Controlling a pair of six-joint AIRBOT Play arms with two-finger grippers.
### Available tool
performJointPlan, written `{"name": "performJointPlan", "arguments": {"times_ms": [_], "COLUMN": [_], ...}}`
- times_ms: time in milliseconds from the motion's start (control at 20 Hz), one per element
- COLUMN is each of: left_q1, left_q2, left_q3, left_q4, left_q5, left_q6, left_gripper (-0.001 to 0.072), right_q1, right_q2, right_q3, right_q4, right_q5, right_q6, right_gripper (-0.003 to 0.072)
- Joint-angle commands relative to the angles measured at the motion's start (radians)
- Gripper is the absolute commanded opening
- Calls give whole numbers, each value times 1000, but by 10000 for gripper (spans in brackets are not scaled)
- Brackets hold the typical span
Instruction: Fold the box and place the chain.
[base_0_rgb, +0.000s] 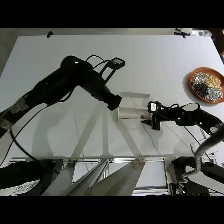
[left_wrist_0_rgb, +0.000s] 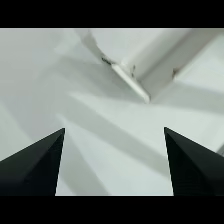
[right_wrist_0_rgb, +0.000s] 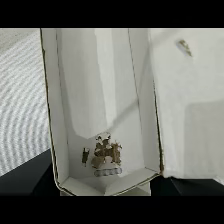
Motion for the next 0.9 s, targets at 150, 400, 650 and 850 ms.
{"name": "performJointPlan", "arguments": {"times_ms": [150, 400, 650, 850], "left_q1": [22, 94, 100, 96], "left_q2": [43, 42, -59, -143], "left_q3": [-37, -287, -362, -362], "left_q4": [-166, -233, -378, -451], "left_q5": [112, -169, -404, -442], "left_q6": [580, 999, 1150, 1150], "left_gripper": [630, 645, 703, 703], "right_q1": [0, 0, 0, 0], "right_q2": [0, 0, 0, 0], "right_q3": [0, 0, 0, 0], "right_q4": [0, 0, 0, 0], "right_q5": [2, 2, 2, 2], "right_q6": [0, 0, 0, 0], "right_gripper": [401, 401, 401, 401]}}
